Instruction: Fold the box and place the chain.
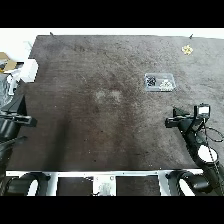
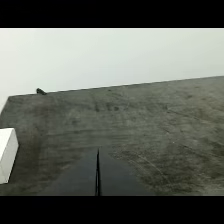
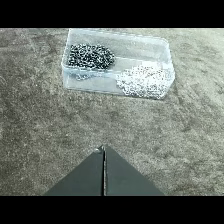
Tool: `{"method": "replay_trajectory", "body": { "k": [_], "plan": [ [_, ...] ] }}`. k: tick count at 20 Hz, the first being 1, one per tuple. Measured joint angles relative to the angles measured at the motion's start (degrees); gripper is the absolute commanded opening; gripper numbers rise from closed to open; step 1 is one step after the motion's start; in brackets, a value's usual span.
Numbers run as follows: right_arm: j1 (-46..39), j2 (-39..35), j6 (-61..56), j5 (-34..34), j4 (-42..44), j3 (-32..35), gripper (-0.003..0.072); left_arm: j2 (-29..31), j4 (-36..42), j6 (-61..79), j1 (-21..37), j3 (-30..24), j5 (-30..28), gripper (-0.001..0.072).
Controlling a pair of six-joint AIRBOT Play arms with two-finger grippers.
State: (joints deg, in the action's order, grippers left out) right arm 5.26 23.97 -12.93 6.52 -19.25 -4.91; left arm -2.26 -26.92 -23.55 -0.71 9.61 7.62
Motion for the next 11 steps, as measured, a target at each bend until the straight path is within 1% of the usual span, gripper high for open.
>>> {"method": "replay_trajectory", "body": {
  "k": [3, 7, 11],
  "plan": [
    [0.0, 0.0, 0.0, 0.0, 0.0, 0.0, 0.0004, 0.3, -0.2, 0.0, -0.1, -0.5, 0.1, 0.0011],
    [0.0, 0.0, 0.0, 0.0, 0.0, 0.0, 0.0004, 0.5, -0.2, -0.3, -0.2, -0.7, 4.2, 0.0011],
    [0.0, 0.0, 0.0, 0.0, 0.0, 0.0, 0.0004, 0.5, -0.3, -0.4, -0.2, -0.7, 6.0, 0.0011]
  ]
}}
